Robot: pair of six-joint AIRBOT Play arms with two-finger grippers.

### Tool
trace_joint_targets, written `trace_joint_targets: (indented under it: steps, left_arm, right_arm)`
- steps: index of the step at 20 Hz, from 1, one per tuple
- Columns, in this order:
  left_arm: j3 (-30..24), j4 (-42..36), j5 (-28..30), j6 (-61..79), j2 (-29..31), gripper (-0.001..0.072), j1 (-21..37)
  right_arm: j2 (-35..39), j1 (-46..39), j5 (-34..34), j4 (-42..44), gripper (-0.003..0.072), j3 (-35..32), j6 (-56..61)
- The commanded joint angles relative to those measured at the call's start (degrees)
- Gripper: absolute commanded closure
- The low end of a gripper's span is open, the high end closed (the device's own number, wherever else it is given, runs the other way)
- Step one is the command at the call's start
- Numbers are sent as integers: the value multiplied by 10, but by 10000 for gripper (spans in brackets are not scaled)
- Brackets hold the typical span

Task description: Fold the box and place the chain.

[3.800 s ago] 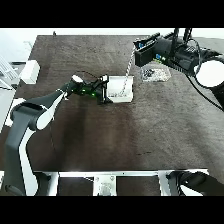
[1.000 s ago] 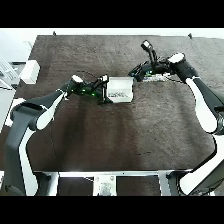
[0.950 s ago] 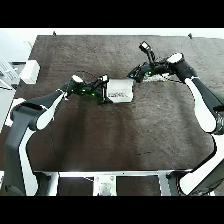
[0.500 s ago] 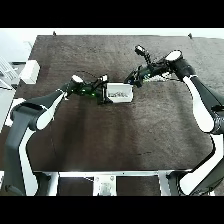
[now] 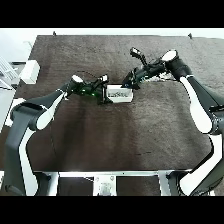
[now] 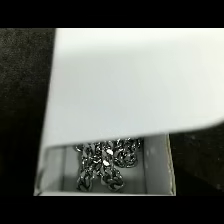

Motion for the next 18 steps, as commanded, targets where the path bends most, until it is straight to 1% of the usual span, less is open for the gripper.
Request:
trace_joint_targets:
  steps: [1, 5, 6, 7, 9, 10, 13, 14, 18]
  left_arm:
    - [0, 0, 0, 0, 0, 361, 0]
    - [0, 0, 0, 0, 0, 361, 0]
    - [0, 0, 0, 0, 0, 361, 0]
    - [0, 0, 0, 0, 0, 361, 0]
    - [0, 0, 0, 0, 0, 361, 0]
    - [0, 0, 0, 0, 0, 361, 0]
    - [0, 0, 0, 0, 0, 361, 0]
    - [0, 0, 0, 0, 0, 361, 0]
    - [0, 0, 0, 0, 0, 361, 0]
  right_arm:
    - [-1, 2, -5, -21, 335, 0, -3]
    - [-4, 4, -5, -30, 334, -7, -17]
    - [-5, 6, -5, -30, 304, -8, -23]
    - [-6, 9, -5, -31, 292, -8, -25]
    - [-9, 13, -5, -33, 286, -9, -30]
    - [-11, 16, -5, -33, 261, -9, -32]
    - [-14, 20, -5, -33, 252, -9, -33]
    - [-15, 20, -5, -33, 229, -9, -33]
    - [-21, 20, -5, -33, 232, -9, -42]
